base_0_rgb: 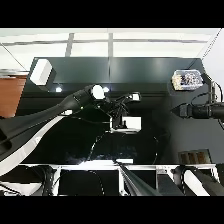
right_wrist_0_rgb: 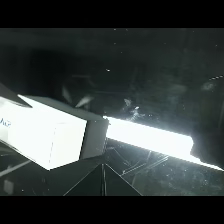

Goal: Fold the box and place the chain.

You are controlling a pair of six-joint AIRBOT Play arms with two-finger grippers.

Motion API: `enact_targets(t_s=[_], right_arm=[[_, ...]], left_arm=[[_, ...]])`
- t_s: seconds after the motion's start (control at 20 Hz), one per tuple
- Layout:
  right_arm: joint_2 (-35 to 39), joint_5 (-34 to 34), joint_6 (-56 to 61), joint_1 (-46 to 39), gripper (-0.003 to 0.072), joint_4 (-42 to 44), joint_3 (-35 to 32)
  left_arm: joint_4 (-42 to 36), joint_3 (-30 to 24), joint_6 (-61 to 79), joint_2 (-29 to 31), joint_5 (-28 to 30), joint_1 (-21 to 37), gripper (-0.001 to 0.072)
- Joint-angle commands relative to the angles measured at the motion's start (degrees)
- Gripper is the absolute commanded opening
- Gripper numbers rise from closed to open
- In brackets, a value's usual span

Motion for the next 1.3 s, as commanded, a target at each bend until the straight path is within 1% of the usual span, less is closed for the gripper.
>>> enact_targets(t_s=[0.0,0.15,0.3,0.5,0.6,0.65,0.7,0.75,0.8,0.85,0.95,1.0,1.05,1.25], right_arm=[[0.04,0.02,0.0,0.0,0.001,0.0,0.0],[0.04,0.02,0.02,0.0,0.0009,-0.26,0.0],[0.04,0.02,0.02,0.0,0.0009,-0.33,0.0],[0.04,0.07,0.04,0.0,0.001,-0.33,0.0],[0.04,0.04,0.04,0.0,0.0009,-0.35,0.0],[0.04,0.04,0.02,0.0,0.0009,-0.35,0.0],[0.04,0.04,0.02,0.0,0.001,-0.35,0.0],[0.04,0.02,0.02,0.0,0.001,-0.37,0.0],[0.04,0.04,0.04,0.0,0.0009,-0.35,0.0],[0.04,0.02,0.04,0.0,0.001,-0.35,0.0],[0.04,0.02,0.15,0.0,0.0009,-0.35,0.0],[0.04,0.0,0.48,0.0,0.0009,-0.35,0.0],[0.04,-0.02,0.66,0.0,0.001,-0.35,0.0],[0.04,-0.24,0.96,0.0,0.0009,-0.35,0.0]], left_arm=[[0.31,0.07,-0.09,-0.13,-1.07,-0.74,0.0712],[2.1,0.07,-0.09,-0.15,-1.05,-1.55,0.0713],[5.81,0.07,-0.24,-0.63,0.2,-3.52,0.0713],[14.97,0.02,-9.88,-2.08,9.29,-7.87,0.0713],[18.21,0.02,-12.33,-2.03,10.73,-9.42,0.0712],[18.34,0.02,-12.31,-2.03,9.68,-9.55,0.0699],[18.84,0.07,-12.33,-2.01,7.69,-9.64,0.0592],[20.17,0.11,-12.98,-1.88,5.29,-9.42,0.0398],[21.07,0.11,-16.65,-1.55,3.04,-8.76,0.0341],[21.44,0.11,-20.04,-1.03,0.87,-7.45,0.0341],[23.74,0.04,-26.23,0.59,-3.76,-3.08,0.0322],[25.64,-0.04,-29.09,1.7,-5.86,0.04,0.0273],[27.54,-0.07,-31.67,2.82,-7.58,3.34,0.0273],[33.7,-0.13,-40.87,7.5,-12.98,21.27,0.0273]])
